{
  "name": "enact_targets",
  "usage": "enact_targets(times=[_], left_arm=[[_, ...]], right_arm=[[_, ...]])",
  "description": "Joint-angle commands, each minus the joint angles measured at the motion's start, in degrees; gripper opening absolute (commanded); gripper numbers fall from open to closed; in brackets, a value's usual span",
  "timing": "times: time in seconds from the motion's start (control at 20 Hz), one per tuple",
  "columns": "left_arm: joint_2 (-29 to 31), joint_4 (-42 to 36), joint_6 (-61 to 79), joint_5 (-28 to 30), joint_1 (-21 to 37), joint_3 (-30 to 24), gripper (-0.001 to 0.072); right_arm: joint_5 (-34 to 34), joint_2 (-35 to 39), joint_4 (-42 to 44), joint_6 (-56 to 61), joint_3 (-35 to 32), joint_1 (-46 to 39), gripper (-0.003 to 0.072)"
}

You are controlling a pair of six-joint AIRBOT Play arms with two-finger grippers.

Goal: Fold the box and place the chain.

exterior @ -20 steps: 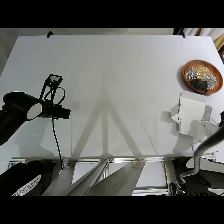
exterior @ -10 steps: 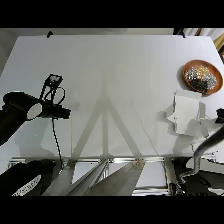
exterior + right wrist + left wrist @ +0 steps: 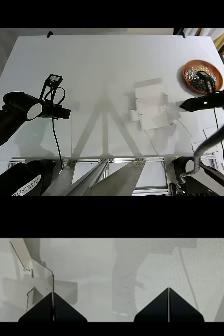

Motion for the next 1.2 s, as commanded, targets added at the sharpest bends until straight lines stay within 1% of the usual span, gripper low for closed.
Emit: enact_targets(times=[0.0, 0.15, 0.25, 0.35, 0.45, 0.5, 0.6, 0.75, 0.9, 1.0, 1.05, 1.1, 1.15], left_arm=[[0.04, 0.00, 0.02, 0.00, 0.02, -0.02, 0.0010], [0.04, 0.00, 0.02, 0.00, 0.02, -0.02, 0.0010], [0.04, 0.00, 0.02, 0.00, 0.02, -0.02, 0.0010], [0.04, 0.00, 0.02, 0.15, 0.02, -0.02, 0.0010], [0.04, 0.52, 0.02, 1.51, 0.04, -0.02, 0.0012], [0.04, 0.17, -0.09, 2.67, 0.07, -0.02, 0.0012], [0.02, -4.15, -0.76, 4.02, -0.04, -0.02, 0.0012], [-0.26, -7.30, 3.78, 9.68, -0.09, -0.02, 0.0016], [-0.39, -10.62, 4.33, 15.80, -0.11, -0.02, 0.0007], [-1.40, -12.13, 6.21, 20.06, -0.11, -0.02, 0.0013], [-2.58, -16.83, 11.74, 23.19, -0.11, -0.02, 0.0068], [-4.20, -24.94, 20.52, 25.99, -0.02, -0.02, 0.0120], [-6.45, -37.29, 33.00, 27.47, 0.02, 0.11, 0.0171]], right_arm=[[-4.61, 6.14, 10.67, -2.69, -6.99, 7.85, 0.0014], [-6.82, 8.66, 14.03, -2.60, -10.91, 12.83, 0.0014], [-9.60, 9.31, 15.12, -1.90, -12.87, 16.48, 0.0014], [-12.76, 9.38, 16.11, -1.53, -14.23, 19.91, 0.0014], [-13.94, 9.38, 16.41, -1.49, -14.45, 22.73, 0.0014], [-14.67, 9.35, 16.50, -0.98, -14.45, 23.76, 0.0014], [-16.24, 9.38, 16.48, 0.02, -14.45, 25.05, 0.0015], [-16.35, 9.35, 16.33, 0.00, -14.43, 25.27, 0.0015], [-16.35, 9.35, 16.28, 0.00, -14.43, 25.27, 0.0015], [-16.35, 9.35, 16.28, 0.00, -14.43, 25.27, 0.0016], [-16.35, 9.35, 16.31, 0.00, -14.45, 25.27, 0.0016], [-16.39, 9.35, 16.33, 0.00, -14.43, 25.27, 0.0016], [-16.37, 9.35, 16.33, 0.00, -14.45, 25.27, 0.0016]])
